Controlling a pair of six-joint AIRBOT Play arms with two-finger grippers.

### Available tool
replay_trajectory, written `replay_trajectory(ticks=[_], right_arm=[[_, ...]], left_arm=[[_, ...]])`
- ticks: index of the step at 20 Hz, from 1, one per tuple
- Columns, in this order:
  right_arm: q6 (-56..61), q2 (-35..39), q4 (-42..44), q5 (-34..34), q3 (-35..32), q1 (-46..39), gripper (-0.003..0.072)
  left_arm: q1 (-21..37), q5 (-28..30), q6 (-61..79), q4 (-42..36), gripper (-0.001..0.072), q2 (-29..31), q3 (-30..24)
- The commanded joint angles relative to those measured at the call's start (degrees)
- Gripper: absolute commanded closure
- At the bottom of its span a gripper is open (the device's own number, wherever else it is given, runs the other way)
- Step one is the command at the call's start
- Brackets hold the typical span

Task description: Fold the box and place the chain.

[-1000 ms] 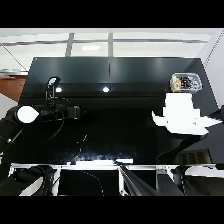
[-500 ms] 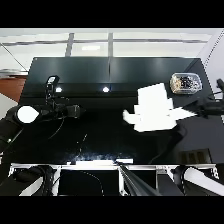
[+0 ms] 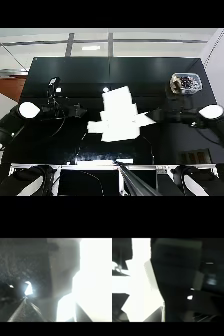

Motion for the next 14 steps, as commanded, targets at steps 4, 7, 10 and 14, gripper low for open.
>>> replay_trajectory(ticks=[4,7,10,14], right_arm=[[0.28,1.44,-1.92,-17.16,-2.16,16.31,0.0643],[0.5,1.46,-1.79,-16.68,-2.16,16.24,0.0643],[0.5,1.46,-1.03,-16.04,-2.16,16.24,0.0643],[0.5,1.46,-0.61,-16.11,-2.14,16.24,0.0643]], left_arm=[[9.79,-17.9,25.4,-21.4,0.0005,-13.44,0.11],[9.07,-18.36,34.99,-27.19,0.0006,-18.64,0.09],[7.61,-20.15,43.25,-32.11,0.0006,-23.67,0.42],[7.48,-26.93,52.33,-34.88,0.0015,-28.72,1.29]])
